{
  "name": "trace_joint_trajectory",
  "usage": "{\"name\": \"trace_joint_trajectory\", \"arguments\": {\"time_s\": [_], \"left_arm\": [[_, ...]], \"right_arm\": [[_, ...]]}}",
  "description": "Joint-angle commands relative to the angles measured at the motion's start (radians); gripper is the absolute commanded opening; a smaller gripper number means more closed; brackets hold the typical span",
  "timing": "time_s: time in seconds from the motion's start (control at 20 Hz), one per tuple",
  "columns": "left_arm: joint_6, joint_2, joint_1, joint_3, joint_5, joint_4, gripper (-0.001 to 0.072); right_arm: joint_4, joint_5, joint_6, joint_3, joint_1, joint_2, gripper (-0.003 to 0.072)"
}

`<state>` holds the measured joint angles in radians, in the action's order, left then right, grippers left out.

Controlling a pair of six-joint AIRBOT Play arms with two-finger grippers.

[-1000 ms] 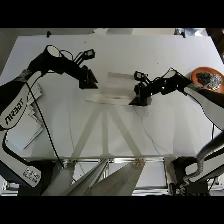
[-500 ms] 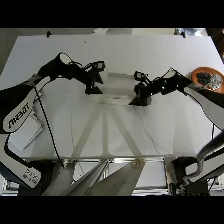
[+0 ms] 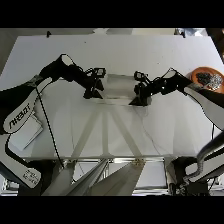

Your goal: Fold the box and place the chain.

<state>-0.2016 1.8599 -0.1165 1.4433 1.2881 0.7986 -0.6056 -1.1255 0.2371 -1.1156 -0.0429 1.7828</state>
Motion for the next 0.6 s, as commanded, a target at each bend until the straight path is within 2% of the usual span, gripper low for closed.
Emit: {"name": "trace_joint_trajectory", "arguments": {"time_s": [0.0, 0.15, 0.2, 0.25, 0.45, 0.55], "left_arm": [[-0.050, 0.003, -0.018, -0.006, 0.026, -0.027, 0.0393], [-0.069, 0.003, -0.030, -0.016, 0.012, -0.023, 0.0385], [-0.069, 0.002, -0.032, -0.020, -0.002, -0.020, 0.0343], [-0.069, 0.002, -0.033, -0.023, -0.018, -0.015, 0.0332], [-0.068, 0.001, -0.034, -0.024, -0.066, 0.076, 0.0337], [-0.068, 0.001, -0.034, -0.024, -0.068, 0.074, 0.0336]], "right_arm": [[0.000, 0.000, -0.001, -0.001, 0.000, 0.000, 0.0375], [0.000, 0.000, -0.001, -0.001, 0.000, 0.000, 0.0375], [0.000, 0.000, -0.001, -0.001, 0.000, 0.000, 0.0375], [0.000, 0.000, -0.001, -0.001, 0.000, 0.000, 0.0375], [0.000, 0.000, -0.001, -0.001, 0.000, 0.000, 0.0375], [0.000, 0.000, -0.001, -0.001, 0.000, 0.000, 0.0375]]}}
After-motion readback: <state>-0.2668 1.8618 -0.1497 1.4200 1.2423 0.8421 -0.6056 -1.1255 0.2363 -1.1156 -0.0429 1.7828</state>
